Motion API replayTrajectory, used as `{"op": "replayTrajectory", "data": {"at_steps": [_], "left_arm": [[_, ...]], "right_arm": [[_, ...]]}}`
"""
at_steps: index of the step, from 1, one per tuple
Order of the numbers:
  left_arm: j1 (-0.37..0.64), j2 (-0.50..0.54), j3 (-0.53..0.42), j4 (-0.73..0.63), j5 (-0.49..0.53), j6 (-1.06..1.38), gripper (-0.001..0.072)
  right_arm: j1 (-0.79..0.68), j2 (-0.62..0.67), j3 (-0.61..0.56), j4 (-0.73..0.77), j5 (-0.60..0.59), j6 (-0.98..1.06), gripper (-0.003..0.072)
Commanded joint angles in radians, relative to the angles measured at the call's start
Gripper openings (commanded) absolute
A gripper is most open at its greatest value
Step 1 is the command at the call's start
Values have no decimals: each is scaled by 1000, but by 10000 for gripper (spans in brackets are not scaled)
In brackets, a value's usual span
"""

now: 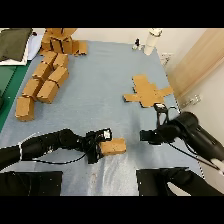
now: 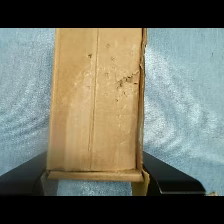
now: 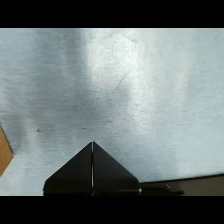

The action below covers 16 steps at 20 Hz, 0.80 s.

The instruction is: Fold the box.

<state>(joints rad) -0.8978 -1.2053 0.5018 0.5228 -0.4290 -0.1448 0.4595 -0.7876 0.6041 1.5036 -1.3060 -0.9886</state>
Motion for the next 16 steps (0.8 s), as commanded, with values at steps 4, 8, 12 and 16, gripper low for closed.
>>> {"op": "replayTrajectory", "data": {"at_steps": [4,8,12,16], "left_arm": [[0,0,2,0,10,0,463],[0,0,3,-8,8,-14,463],[39,47,21,6,11,-178,463],[201,169,23,161,-2,-441,463]], "right_arm": [[-15,-177,59,106,67,-50,4],[-15,-171,59,136,98,-47,4],[-15,-171,59,135,100,-13,4],[-16,-156,59,37,116,64,4]]}}
